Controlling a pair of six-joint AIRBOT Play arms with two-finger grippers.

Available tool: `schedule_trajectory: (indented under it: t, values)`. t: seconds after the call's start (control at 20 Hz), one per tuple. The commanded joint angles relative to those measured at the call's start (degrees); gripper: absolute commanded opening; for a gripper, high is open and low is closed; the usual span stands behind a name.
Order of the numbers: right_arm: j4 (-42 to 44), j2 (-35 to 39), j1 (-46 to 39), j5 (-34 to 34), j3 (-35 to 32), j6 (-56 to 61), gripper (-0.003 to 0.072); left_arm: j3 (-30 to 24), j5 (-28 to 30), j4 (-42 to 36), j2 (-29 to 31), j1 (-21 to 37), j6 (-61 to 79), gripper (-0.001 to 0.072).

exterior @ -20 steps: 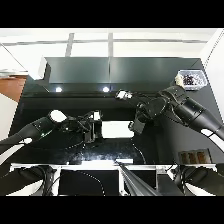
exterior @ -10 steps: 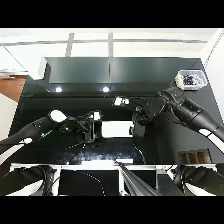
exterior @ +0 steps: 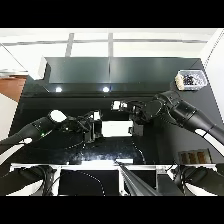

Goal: Fold the box and place the chain.

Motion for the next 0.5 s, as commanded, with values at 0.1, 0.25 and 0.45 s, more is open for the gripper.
schedule_trajectory:
  t: [0.1, 0.25, 0.45]
  values:
    - [-0.3, 0.0, 0.5, 0.4, -0.1, -0.3, 0.0502, 0.0, 0.0, 0.0, 0.0, 0.0, 0.0, 0.0269]
    - [-0.2, 0.0, 1.9, 0.0, -0.1, -0.3, 0.0293, 0.0, 0.0, 0.0, 0.0, 0.0, 0.0, 0.0269]
    - [0.0, 0.0, 2.5, 0.0, -0.1, 0.2, 0.0292, 0.0, 0.0, 0.0, 0.0, 0.0, 0.0, 0.0269]
